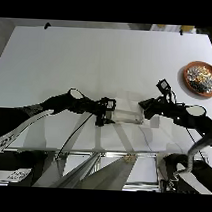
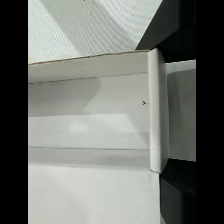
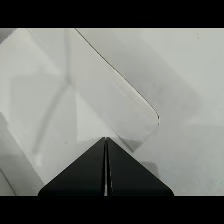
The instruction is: Fold the box and place the chain.
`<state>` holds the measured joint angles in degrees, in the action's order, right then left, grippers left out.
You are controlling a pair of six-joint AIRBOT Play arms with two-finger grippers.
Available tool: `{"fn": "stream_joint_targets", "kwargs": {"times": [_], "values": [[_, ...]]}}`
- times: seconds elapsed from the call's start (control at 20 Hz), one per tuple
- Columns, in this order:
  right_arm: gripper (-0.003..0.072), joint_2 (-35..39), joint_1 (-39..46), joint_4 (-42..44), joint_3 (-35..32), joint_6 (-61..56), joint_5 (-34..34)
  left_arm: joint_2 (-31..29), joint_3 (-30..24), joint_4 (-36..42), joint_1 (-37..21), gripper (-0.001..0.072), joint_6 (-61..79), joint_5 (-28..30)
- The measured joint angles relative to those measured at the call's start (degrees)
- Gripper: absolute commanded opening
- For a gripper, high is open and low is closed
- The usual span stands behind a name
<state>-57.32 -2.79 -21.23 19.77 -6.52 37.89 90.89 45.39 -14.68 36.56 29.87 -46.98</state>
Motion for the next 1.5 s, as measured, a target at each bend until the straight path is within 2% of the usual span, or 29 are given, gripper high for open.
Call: {"fn": "stream_joint_targets", "kwargs": {"times": [0.15, 0.25, 0.45, 0.65, 0.7, 0.75, 0.8, 0.9, 1.0, 1.25, 1.5], "values": [[0.0018, -0.94, 0.02, -3.43, 0.48, -4.5, -0.96, 0.0, 0.0, 0.0, 0.0, 0.0015, 0.02, 0.0], [0.0018, -0.76, 0.02, -7.78, 2.67, -8.48, 0.92, 0.0, 0.0, -0.07, 0.0, 0.0015, 0.04, 0.0], [0.0016, 1.51, 0.02, -16.22, 10.71, -12.81, 12.39, 0.0, 0.0, -0.35, 0.0, 0.0015, 0.15, -0.04], [0.0018, 3.41, 0.0, -27.1, 14.91, -3.69, 24.44, 0.0, 0.0, -0.31, 0.02, 0.0015, 0.15, -0.04], [0.0043, 3.63, 0.02, -31.15, 15.1, -1.86, 26.03, 0.0, 0.0, -0.31, 0.0, 0.0015, 0.15, -0.04], [0.0182, 3.78, 0.04, -34.45, 14.99, -0.55, 27.41, 0.0, 0.0, -0.28, 0.02, 0.0015, 0.15, -0.02], [0.0268, 3.89, 0.04, -37.0, 14.43, 0.66, 28.33, 0.0, 0.0, -0.26, 0.02, 0.0015, 0.13, -0.02], [0.0257, 4.07, 0.02, -39.26, 12.33, 2.12, 28.15, 0.0, 0.0, -0.22, 0.02, 0.0015, 0.13, -0.02], [0.0173, 4.13, 0.02, -39.36, 9.6, 4.55, 25.88, 0.0, 0.0, -0.2, 0.0, 0.0015, 0.13, 0.0], [0.0171, 4.17, 0.02, -34.01, 3.65, 12.72, 20.48, 0.0, 0.0, -0.15, 0.02, 0.0015, 0.11, 0.0], [0.0144, 3.96, 0.02, -27.28, 1.46, 17.4, 16.79, 0.0, 0.0, -0.13, 0.0, 0.0015, 0.11, 0.02]]}}
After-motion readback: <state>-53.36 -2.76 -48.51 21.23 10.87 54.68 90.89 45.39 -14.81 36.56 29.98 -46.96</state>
